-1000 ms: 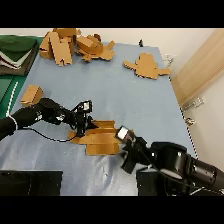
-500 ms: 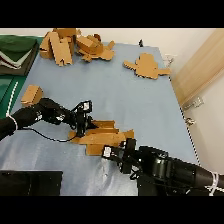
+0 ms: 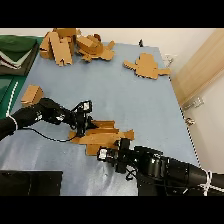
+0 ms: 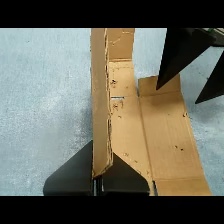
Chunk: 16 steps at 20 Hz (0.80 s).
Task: Fold the box.
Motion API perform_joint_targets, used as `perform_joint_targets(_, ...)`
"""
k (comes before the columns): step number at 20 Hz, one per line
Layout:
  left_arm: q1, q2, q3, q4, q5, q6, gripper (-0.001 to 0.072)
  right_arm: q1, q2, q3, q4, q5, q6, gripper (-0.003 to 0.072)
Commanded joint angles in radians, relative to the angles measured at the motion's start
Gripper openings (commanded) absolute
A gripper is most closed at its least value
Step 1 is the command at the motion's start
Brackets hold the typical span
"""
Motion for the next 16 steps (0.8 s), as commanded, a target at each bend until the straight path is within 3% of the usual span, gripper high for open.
perform_joint_targets(1,0.0,0.0,0.0,0.0,0.001,0.0,0.0016,0.0,-0.011,-0.001,-0.01,-0.038,-0.001,0.0585)
perform_joint_targets(16,0.0,0.0,0.0,0.0,-0.001,0.0,0.0016,-0.013,-0.058,0.0,-0.143,-0.037,0.0,0.0584)
